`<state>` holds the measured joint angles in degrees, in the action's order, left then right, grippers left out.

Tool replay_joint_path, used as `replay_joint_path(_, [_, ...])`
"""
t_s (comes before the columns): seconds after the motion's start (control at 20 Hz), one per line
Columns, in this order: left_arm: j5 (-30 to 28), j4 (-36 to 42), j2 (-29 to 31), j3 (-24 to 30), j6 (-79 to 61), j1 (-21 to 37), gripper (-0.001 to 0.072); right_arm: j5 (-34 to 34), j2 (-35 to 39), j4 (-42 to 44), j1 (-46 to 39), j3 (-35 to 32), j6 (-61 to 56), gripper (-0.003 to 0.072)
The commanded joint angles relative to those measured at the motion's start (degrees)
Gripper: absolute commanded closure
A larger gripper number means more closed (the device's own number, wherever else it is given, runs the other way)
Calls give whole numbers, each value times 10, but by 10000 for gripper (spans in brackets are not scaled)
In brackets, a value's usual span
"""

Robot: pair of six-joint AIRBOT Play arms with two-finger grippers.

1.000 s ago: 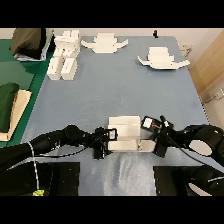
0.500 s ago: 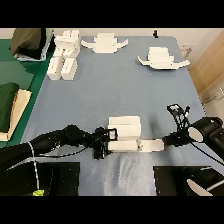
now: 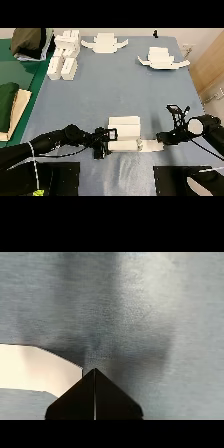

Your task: Fold the box.

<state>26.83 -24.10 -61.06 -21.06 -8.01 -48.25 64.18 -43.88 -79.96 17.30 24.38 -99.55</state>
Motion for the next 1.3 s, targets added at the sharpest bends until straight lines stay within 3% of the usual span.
replay_joint_path(0.0, [-1,1,0,0,0,0,197,24,19,93,-2,2,33,685])
replay_joint_path(0.25, [-1,1,0,0,0,0,197,59,69,112,-2,21,31,684])
replay_joint_path(0.55, [-1,1,0,0,0,0,197,42,13,120,-2,19,45,683])
replay_joint_path(0.85, [-1,1,0,0,0,0,197,22,-25,249,-2,25,137,682])
replay_joint_path(0.95, [-1,1,0,0,0,0,197,24,-21,310,-2,40,173,579])
replay_joint_path(1.05, [-1,1,0,0,0,0,197,24,-20,323,-2,54,182,371])
replay_joint_path(1.25, [-1,1,0,0,0,0,197,28,-24,323,-1,57,181,352])
